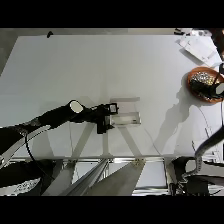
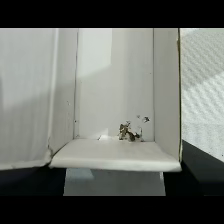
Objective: Fold the box and place the chain.
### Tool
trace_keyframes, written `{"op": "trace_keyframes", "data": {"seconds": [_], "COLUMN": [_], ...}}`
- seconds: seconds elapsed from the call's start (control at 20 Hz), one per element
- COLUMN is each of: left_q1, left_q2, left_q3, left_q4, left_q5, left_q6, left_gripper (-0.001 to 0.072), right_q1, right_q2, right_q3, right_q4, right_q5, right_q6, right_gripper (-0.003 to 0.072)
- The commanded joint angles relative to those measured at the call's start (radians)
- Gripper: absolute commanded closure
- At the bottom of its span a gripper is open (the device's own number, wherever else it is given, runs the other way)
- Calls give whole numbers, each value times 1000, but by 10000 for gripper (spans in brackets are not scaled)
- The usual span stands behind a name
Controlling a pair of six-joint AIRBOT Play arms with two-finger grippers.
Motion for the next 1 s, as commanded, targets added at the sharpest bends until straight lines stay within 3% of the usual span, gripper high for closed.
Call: {"op": "trace_keyframes", "data": {"seconds": [0.0, 0.2, 0.55, 0.8, 0.95], "left_q1": [0, 0, 0, 0, 0], "left_q2": [1, 1, 1, 1, 1], "left_q3": [0, 0, 0, 0, 0], "left_q4": [0, 0, 0, 0, 0], "left_q5": [-3, -3, -3, -3, -3], "left_q6": [0, 0, 0, 0, 0], "left_gripper": [395, 395, 395, 395, 395], "right_q1": [-3, -3, -2, -2, 1], "right_q2": [-35, -31, 167, 400, 510], "right_q3": [0, 2, 2, 2, 2], "right_q4": [8, 14, 19, 27, 126], "right_q5": [-4, 4, 50, 232, 359], "right_q6": [3, 3, 2, -43, -68], "right_gripper": [416, 667, 668, 668, 669]}}
